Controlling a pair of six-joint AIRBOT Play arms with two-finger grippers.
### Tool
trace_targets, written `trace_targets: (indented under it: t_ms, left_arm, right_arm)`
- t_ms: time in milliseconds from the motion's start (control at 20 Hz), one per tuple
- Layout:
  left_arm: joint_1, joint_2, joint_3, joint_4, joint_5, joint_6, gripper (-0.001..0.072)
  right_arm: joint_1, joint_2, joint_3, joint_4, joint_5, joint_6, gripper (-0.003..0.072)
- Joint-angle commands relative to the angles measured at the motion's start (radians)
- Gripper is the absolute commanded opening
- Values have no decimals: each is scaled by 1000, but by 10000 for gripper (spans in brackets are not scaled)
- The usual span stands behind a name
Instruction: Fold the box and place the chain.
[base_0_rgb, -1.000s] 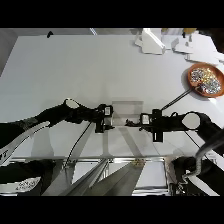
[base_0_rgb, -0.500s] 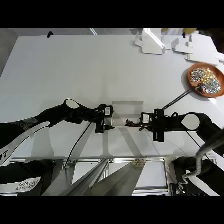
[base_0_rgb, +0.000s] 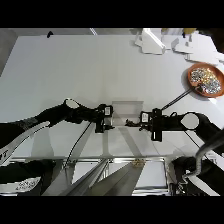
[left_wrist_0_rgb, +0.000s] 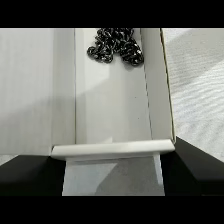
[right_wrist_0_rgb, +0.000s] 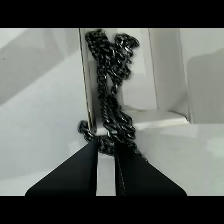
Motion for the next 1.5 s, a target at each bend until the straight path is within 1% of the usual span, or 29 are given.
trace_targets:
  t_ms: [0, 350, 400, 450, 500, 550, 1050, 1150, 1250, 1300, 1350, 1450]
  left_arm:
    - [0, 0, 0, 0, 0, 0, 254]
    - [0, 0, 0, 0, 0, 0, 254]
    - [0, 0, 0, 0, 0, 0, 254]
    - [0, 0, 0, 0, 0, 0, 254]
    - [0, 0, 0, 0, 0, 0, 254]
    - [0, 0, 0, 0, 0, 0, 254]
    - [0, 0, 0, 0, 0, 0, 254]
    - [0, 0, 0, 0, 0, 0, 254]
    - [0, 0, 0, 0, 0, 0, 254]
    - [0, 0, 0, 0, 0, 0, 254]
    - [0, 0, 0, 0, 0, 0, 254]
    - [0, 0, 0, 0, 0, 0, 254]
  right_arm:
    - [1, -24, 0, 15, -5, -16, 117]
    - [1, -24, 0, 9, -14, -16, 111]
    - [1, -24, 0, -3, -18, -15, 121]
    - [1, -24, 0, -11, -20, -15, 189]
    - [1, -24, 0, -11, -20, -15, 218]
    - [1, -24, 0, -11, -23, -15, 225]
    - [1, -26, 0, 4, -26, -16, 219]
    - [1, -26, 0, 4, -19, -16, 156]
    - [1, -26, 0, 3, -20, -16, 148]
    - [1, -26, 0, 3, -19, -15, 73]
    - [1, -25, 0, 3, -19, -15, 40]
    - [1, -24, 0, 3, -19, -15, 40]
